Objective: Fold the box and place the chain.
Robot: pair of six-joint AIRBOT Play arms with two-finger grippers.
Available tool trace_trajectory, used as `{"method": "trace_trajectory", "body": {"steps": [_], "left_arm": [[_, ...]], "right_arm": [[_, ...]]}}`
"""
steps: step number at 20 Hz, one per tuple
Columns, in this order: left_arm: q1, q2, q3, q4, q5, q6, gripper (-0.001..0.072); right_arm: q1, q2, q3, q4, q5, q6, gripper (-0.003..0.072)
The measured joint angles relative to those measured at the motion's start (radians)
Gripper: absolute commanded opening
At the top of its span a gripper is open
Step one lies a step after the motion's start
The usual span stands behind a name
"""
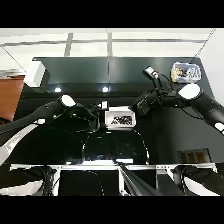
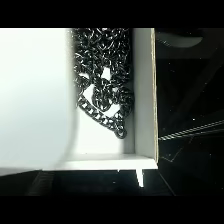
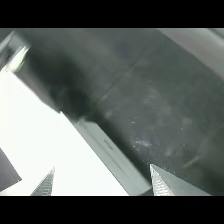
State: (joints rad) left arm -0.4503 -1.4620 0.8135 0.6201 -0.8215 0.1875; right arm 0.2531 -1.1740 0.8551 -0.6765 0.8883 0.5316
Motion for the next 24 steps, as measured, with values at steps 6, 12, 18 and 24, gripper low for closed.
{"method": "trace_trajectory", "body": {"steps": [6, 12, 18, 24], "left_arm": [[-0.001, 0.000, 0.000, 0.000, 0.001, 0.000, 0.0307], [-0.001, 0.000, 0.000, 0.000, 0.000, 0.000, 0.0307], [-0.001, 0.000, 0.000, 0.000, 0.000, 0.000, 0.0307], [-0.001, 0.000, 0.000, 0.000, 0.000, 0.000, 0.0307]], "right_arm": [[0.018, -0.011, 0.015, -0.041, 0.041, -0.282, 0.0700], [0.079, -0.052, 0.013, -0.057, 0.019, -0.380, 0.0700], [0.106, -0.058, 0.015, -0.064, 0.067, -0.400, 0.0700], [0.122, -0.059, 0.015, -0.075, 0.120, -0.330, 0.0700]]}}
